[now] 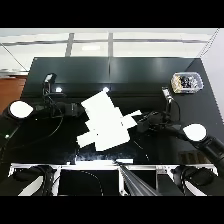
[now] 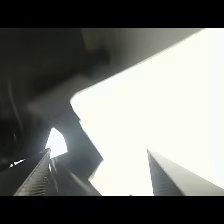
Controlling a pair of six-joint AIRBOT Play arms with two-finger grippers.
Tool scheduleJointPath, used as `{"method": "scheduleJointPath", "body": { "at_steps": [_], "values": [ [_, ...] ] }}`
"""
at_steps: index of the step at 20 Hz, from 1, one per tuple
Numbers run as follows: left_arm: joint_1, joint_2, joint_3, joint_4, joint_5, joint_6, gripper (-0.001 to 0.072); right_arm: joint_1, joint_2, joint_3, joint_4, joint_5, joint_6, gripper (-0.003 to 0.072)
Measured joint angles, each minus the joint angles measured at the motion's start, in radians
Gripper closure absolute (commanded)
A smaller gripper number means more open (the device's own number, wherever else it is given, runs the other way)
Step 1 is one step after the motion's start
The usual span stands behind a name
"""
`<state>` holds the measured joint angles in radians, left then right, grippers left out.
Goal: Fold the box and place the chain.
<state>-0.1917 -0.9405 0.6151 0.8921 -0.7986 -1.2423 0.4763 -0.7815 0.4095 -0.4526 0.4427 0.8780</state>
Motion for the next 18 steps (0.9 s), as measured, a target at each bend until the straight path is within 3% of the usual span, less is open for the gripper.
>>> {"method": "scheduleJointPath", "body": {
  "at_steps": [4,9,14,18],
  "values": [
    [0.055,-0.063,-0.053,-0.177,-0.060,0.105,0.0002,0.065,0.006,-0.006,-0.007,-0.090,-0.009,0.0670],
    [0.133,-0.167,-0.092,-0.357,-0.120,0.317,0.0002,0.084,0.007,-0.007,-0.011,-0.115,-0.002,0.0670],
    [0.155,-0.323,-0.076,-0.536,-0.207,0.602,0.0002,0.088,0.007,-0.007,-0.012,-0.108,0.009,0.0670],
    [0.159,-0.445,-0.004,-0.544,-0.341,0.806,0.0020,0.088,0.007,-0.007,-0.013,-0.101,0.020,0.0670]
  ]
}}
